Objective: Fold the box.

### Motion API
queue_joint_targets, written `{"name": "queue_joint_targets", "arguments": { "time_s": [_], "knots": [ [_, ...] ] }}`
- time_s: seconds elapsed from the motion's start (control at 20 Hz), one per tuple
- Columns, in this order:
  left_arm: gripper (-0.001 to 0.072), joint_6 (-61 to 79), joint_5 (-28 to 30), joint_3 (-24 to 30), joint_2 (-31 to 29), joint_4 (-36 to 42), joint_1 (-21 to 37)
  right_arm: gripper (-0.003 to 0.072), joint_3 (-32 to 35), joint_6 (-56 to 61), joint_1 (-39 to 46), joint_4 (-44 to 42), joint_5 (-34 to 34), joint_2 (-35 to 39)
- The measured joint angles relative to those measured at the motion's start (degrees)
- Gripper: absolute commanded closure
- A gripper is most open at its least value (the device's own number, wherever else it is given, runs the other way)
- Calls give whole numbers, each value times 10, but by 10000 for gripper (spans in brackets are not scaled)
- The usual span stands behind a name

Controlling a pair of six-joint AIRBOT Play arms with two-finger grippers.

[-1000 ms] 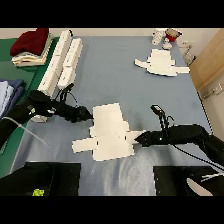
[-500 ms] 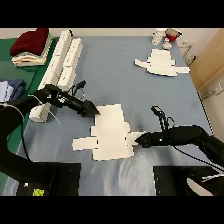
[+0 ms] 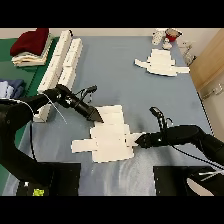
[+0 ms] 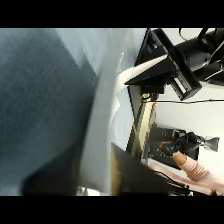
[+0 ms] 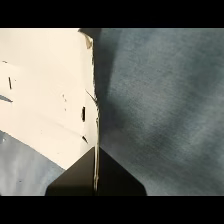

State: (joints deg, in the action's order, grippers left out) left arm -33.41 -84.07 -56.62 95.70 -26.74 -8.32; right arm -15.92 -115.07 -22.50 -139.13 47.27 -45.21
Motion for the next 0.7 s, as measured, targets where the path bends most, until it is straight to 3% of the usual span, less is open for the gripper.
{"name": "queue_joint_targets", "arguments": {
  "time_s": [0.5,0.55,0.65,0.7],
  "knots": [
    [696,23,-5,-5,1,-6,-6,680,0,0,0,1,1,-1],
    [697,23,-5,-5,1,-5,-6,639,0,0,0,1,1,-1],
    [698,32,-5,-5,1,-5,-7,393,0,0,0,3,-3,-1],
    [699,42,-5,-5,1,-3,-7,368,-1,0,0,8,-5,-1]
  ]
}}
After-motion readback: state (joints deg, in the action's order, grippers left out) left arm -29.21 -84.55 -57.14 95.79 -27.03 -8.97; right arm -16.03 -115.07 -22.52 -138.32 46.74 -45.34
